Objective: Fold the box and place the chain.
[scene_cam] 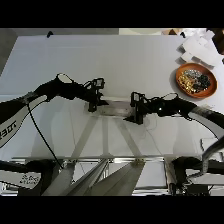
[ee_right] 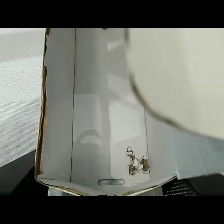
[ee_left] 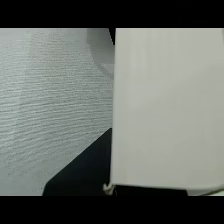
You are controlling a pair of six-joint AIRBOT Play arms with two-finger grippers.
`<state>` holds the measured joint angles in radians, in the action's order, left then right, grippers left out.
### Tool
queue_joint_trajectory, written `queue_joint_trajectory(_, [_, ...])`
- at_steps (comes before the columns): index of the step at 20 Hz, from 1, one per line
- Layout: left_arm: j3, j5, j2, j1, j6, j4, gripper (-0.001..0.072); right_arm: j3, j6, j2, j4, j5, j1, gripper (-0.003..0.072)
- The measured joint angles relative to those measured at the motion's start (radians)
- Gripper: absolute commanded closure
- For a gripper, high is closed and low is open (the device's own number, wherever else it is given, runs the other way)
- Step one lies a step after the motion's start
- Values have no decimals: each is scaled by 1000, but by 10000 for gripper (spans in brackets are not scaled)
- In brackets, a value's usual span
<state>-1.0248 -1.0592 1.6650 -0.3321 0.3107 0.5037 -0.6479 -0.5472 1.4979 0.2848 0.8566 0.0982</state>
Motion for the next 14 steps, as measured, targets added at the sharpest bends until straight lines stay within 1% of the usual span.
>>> queue_joint_trajectory(1, [0,0,0,0,0,0,697,0,0,0,0,0,0,-2])
queue_joint_trajectory(2, [0,0,0,0,0,0,697,0,0,0,0,0,0,70])
queue_joint_trajectory(3, [0,0,0,0,0,0,697,0,0,0,0,-1,0,181])
queue_joint_trajectory(4, [0,-2,0,0,0,1,697,0,0,0,-1,-3,0,253])
queue_joint_trajectory(14, [0,0,0,0,0,0,697,0,0,0,0,-1,0,252])
